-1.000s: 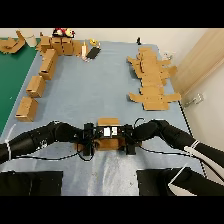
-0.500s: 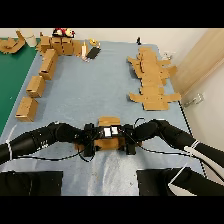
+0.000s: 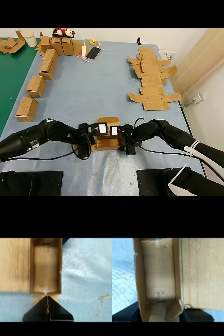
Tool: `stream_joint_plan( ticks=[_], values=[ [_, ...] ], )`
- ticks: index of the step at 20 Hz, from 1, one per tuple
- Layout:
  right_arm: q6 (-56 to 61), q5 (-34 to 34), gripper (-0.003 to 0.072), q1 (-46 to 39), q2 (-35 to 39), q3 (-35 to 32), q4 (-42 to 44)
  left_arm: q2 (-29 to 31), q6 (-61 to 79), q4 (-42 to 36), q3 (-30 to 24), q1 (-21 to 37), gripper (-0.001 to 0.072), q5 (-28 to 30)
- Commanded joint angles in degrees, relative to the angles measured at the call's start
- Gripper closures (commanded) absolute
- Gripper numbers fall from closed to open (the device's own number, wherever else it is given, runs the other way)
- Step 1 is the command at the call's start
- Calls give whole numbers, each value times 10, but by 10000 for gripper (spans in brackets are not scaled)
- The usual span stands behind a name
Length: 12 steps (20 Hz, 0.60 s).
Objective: Fold the box.
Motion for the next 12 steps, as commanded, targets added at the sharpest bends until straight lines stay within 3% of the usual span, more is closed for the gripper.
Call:
stream_joint_plan(
  ticks=[1, 4, 6, 8, 10, 12],
  values=[
    [1, 0, 184, 0, 0, 0, 0, 59, -268, 125, 0, 18, 698, -42],
    [1, 0, 184, 0, 0, 0, 0, 140, -574, 231, 0, 70, 697, -87],
    [1, 0, 184, 0, 0, 0, 0, 174, -661, 221, -13, 130, 698, -137],
    [1, 0, 184, 0, 0, 0, 0, 188, -664, 130, -45, 207, 697, -148],
    [1, 0, 184, 0, 0, 0, 0, 182, -568, -22, -90, 278, 697, -144],
    [1, 0, 183, 0, 0, 0, 0, 162, -489, -122, -134, 327, 697, -144]
  ],
)
